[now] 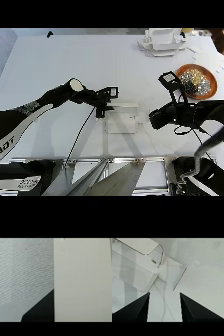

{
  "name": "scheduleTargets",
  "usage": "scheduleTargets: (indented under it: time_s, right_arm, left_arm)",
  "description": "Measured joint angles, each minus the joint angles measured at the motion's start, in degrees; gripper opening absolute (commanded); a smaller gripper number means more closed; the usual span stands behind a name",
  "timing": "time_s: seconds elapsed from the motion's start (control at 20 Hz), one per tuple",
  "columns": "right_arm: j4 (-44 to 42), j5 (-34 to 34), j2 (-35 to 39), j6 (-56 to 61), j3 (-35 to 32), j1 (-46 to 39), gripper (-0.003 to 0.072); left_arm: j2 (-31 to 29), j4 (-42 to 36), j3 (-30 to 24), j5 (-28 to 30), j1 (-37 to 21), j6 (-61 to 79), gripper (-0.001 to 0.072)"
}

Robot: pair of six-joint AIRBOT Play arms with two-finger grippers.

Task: Fold the box and place the chain.

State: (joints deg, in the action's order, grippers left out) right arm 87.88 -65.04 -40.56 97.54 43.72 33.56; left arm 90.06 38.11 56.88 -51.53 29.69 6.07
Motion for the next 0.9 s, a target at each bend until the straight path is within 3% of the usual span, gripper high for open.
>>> scheduleTargets:
  time_s: [0.55,0.6,0.7,0.8,0.9]
  right_arm:
    - [0.0,0.0,0.0,-1.6,0.0,0.0,0.0387]
    - [-0.2,0.0,0.0,-2.4,0.0,0.0,0.0347]
    - [-1.7,0.0,0.0,-5.0,0.0,0.0,0.012]
    - [-5.1,-0.1,0.0,-9.1,0.0,0.0,0.0015]
    - [-10.0,-0.7,0.0,-14.4,-0.1,0.0,0.0016]
  left_arm:
    - [0.0,0.0,0.0,-0.2,0.0,0.0,0.001]
    - [0.0,0.0,0.0,-0.2,0.0,0.0,0.001]
    - [0.0,0.0,0.0,-0.2,0.0,0.0,0.001]
    - [0.0,0.0,0.0,-0.2,0.0,0.0,0.001]
    - [0.0,0.0,0.0,-0.2,0.0,0.0,0.001]
